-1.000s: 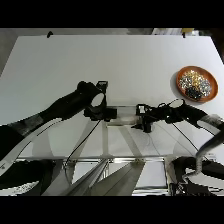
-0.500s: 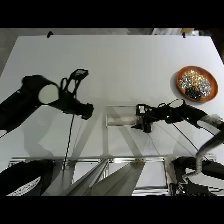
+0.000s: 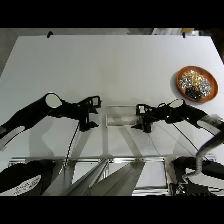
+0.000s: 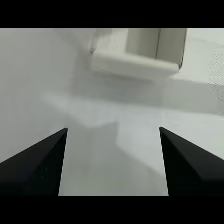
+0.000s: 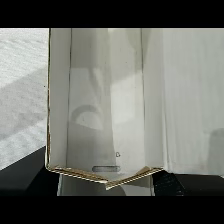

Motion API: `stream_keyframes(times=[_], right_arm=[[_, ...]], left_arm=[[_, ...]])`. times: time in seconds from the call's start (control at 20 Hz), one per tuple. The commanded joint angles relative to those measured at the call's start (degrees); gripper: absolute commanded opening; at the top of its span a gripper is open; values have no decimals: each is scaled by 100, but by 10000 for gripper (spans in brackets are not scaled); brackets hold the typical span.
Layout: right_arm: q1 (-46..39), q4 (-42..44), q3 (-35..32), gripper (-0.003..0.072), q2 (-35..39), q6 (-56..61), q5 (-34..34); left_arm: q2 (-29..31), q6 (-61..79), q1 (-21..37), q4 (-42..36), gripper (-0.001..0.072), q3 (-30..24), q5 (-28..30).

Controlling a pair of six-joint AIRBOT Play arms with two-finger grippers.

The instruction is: Fold the box and place the chain.

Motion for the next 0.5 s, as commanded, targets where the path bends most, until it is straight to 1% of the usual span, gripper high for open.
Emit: stream_keyframes(times=[0.0, 0.05, 0.1, 0.2, 0.25, 0.45], right_arm=[[2, 2, 2, 399, 0, 2, 2], [0, 2, 2, 399, 2, 2, 0], [0, 2, 2, 399, 0, 2, 2], [0, 2, 2, 399, 2, 2, 2], [0, 2, 2, 399, 2, 2, 2], [0, 2, 2, 399, 2, 2, 2]], left_arm=[[-785, 2898, -229, -1644, 635, -85, 289], [-901, 2903, -275, -1781, 651, -85, 387], [-988, 2898, -282, -1836, 699, -85, 514], [-1019, 2903, -269, -1827, 700, -83, 704], [-1019, 2909, -269, -1827, 700, -79, 704], [-1019, 2994, -278, -1825, 701, -79, 468]])
